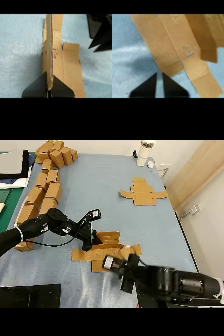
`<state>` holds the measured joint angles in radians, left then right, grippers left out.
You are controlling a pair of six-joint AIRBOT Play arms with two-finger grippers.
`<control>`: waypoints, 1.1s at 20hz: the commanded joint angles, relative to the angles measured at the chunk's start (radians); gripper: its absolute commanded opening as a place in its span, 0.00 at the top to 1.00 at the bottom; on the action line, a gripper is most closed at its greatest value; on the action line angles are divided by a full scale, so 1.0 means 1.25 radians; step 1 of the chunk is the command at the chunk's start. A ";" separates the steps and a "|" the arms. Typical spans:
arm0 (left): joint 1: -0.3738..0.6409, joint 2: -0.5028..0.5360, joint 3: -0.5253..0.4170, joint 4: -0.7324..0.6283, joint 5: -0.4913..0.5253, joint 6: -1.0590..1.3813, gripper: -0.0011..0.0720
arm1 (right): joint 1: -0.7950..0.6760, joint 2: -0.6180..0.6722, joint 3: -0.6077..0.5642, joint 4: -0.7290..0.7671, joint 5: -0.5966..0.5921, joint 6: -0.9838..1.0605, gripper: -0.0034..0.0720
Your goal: Fold the box.
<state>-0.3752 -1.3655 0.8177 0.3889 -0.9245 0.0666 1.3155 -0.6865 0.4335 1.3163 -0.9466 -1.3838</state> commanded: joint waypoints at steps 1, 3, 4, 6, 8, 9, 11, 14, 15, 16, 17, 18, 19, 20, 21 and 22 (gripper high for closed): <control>0.001 0.000 0.000 0.000 0.000 0.000 0.97 | 0.090 -0.080 -0.014 -0.078 0.057 0.011 0.47; 0.001 0.000 0.000 0.000 -0.001 0.000 0.97 | 0.089 -0.118 -0.014 -0.087 0.079 0.010 0.47; 0.001 0.000 0.000 0.000 0.000 0.000 0.97 | 0.089 -0.132 -0.014 -0.088 0.087 0.011 0.47; 0.001 0.000 0.000 0.000 0.000 0.000 0.97 | 0.089 -0.147 -0.014 -0.116 0.087 0.031 0.48; 0.001 0.000 0.000 0.000 -0.001 0.000 0.97 | 0.089 -0.155 -0.014 -0.184 0.087 0.078 0.48; 0.001 0.000 0.000 0.000 -0.001 0.000 0.97 | 0.089 -0.159 -0.014 -0.213 0.086 0.094 0.48; 0.001 0.000 0.000 0.000 0.000 0.000 0.97 | 0.089 -0.167 -0.014 -0.241 0.086 0.104 0.48; 0.001 0.000 0.000 0.000 -0.001 0.000 0.97 | 0.089 -0.179 -0.014 -0.257 0.086 0.105 0.49; 0.001 0.000 0.000 0.000 -0.001 0.000 0.97 | 0.089 -0.184 -0.014 -0.258 0.085 0.105 0.49; 0.001 0.000 0.000 0.000 -0.001 0.000 0.97 | 0.089 -0.189 -0.014 -0.257 0.084 0.105 0.49; 0.001 0.000 0.000 0.000 0.000 0.000 0.97 | 0.089 -0.192 -0.014 -0.257 0.084 0.105 0.49; 0.001 0.000 0.000 0.000 0.000 0.000 0.97 | 0.089 -0.194 -0.014 -0.257 0.084 0.105 0.49; 0.001 0.000 0.000 0.000 0.000 0.000 0.97 | 0.089 -0.194 -0.013 -0.257 0.083 0.105 0.49; 0.001 0.000 0.000 0.000 0.000 0.000 0.97 | 0.089 -0.193 -0.013 -0.257 0.083 0.105 0.49; 0.001 0.000 0.000 0.000 0.000 0.000 0.97 | 0.090 -0.193 -0.013 -0.255 0.082 0.105 0.49; 0.001 0.000 0.000 0.000 0.000 0.000 0.97 | 0.090 -0.193 -0.010 -0.244 0.080 0.104 0.49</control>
<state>-0.3752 -1.3655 0.8177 0.3889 -0.9253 0.0666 1.4269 -0.9245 0.4175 1.0035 -0.8402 -1.2552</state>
